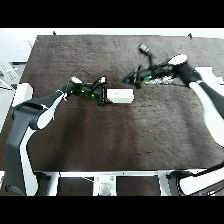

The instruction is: Fold the box and place the chain.

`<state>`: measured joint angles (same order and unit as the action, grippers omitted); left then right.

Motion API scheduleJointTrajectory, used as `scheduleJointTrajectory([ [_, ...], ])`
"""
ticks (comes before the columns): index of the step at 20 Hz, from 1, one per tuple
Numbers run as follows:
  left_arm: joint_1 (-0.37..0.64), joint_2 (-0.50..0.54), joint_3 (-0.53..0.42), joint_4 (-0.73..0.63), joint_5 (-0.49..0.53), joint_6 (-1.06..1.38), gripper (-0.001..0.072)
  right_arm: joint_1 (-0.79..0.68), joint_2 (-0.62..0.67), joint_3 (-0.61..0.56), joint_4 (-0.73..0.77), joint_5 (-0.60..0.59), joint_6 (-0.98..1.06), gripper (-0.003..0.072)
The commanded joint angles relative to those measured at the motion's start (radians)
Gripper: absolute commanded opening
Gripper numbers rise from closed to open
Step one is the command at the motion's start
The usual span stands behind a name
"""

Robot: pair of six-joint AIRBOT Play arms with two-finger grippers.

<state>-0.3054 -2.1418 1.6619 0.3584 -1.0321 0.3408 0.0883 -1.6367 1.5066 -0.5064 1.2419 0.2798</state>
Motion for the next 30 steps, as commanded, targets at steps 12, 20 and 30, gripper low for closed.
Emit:
scheduleJointTrajectory([
  [12, 0.045, 0.087, 0.001, -0.063, 0.003, -0.119, 0.0018, -0.142, 0.482, -0.652, 0.024, -0.221, 0.118, 0.0007],
  [20, 0.301, 0.458, -0.001, 0.018, 0.411, -0.505, 0.0016, -0.198, 0.482, -0.666, 0.025, -0.221, 0.132, 0.0008],
  [30, 0.55, 0.465, -0.249, 0.11, 0.849, -0.734, 0.0016, -0.195, 0.479, -0.695, 0.053, -0.259, 0.132, 0.0008],
])
